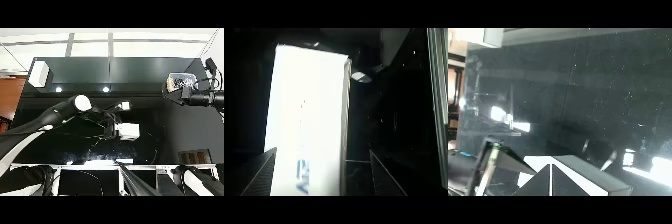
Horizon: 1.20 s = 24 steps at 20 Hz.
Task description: Fold the box and place the chain.
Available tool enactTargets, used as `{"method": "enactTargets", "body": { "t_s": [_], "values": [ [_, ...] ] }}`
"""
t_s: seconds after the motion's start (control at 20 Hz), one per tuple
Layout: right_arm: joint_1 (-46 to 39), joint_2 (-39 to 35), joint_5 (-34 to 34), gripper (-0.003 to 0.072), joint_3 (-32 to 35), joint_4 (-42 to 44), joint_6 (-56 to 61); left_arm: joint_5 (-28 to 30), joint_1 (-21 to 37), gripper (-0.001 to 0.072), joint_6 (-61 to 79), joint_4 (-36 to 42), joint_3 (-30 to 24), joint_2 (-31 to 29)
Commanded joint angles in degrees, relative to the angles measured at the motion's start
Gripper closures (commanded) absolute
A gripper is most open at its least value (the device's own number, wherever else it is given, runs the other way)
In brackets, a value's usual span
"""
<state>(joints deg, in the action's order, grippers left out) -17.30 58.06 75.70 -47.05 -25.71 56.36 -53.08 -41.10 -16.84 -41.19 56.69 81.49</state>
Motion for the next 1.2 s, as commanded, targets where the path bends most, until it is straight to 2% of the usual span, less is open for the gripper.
{"method": "enactTargets", "body": {
  "t_s": [0.0,0.5,0.75,1.15],
  "values": [
    [-0.1,0.0,0.2,0.0676,0.0,-0.2,-0.7,0.5,-2.1,0.0010,1.4,-0.1,3.0,5.2],
    [-0.1,0.0,0.2,0.0676,0.0,-1.6,-0.7,-0.5,-1.9,0.0010,1.4,-0.3,5.4,5.1],
    [-0.1,0.0,0.7,0.0676,0.0,-1.6,-0.7,-1.5,-1.2,0.0010,1.4,-0.3,5.5,3.9],
    [-0.1,0.0,0.7,0.0676,0.0,-1.6,-0.7,-1.5,-0.7,0.0010,0.5,-0.1,5.4,5.5]
  ]
}}
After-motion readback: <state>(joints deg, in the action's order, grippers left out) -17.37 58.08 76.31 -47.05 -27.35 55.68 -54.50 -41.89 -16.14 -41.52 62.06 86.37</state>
